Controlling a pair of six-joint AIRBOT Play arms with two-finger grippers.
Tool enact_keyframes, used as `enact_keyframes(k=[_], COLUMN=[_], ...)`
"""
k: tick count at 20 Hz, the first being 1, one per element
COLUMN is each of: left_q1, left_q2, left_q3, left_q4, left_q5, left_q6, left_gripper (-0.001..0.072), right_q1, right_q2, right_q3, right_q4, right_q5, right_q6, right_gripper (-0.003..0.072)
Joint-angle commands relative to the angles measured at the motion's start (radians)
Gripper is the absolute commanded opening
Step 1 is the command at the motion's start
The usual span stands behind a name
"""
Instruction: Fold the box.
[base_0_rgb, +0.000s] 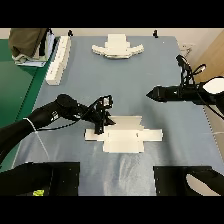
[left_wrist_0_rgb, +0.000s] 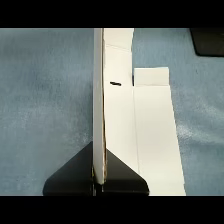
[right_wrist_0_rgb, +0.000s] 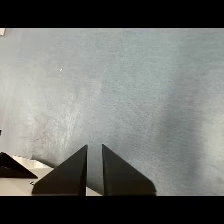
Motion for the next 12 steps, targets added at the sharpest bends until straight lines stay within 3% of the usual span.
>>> enact_keyframes(k=[1, 12], left_q1=[0.0, -0.027], left_q2=[0.001, 0.001], left_q3=[-0.027, -0.081], left_q4=[-0.034, -0.006], left_q5=[0.019, 0.005], left_q6=[-0.015, -0.045], left_gripper=[0.0013, 0.0014], right_q1=[0.001, 0.001], right_q2=[-0.001, -0.001], right_q3=[0.0, 0.0], right_q4=[0.0, 0.0], right_q5=[-0.001, -0.001], right_q6=[0.0, -0.002], right_gripper=[0.014, 0.014])
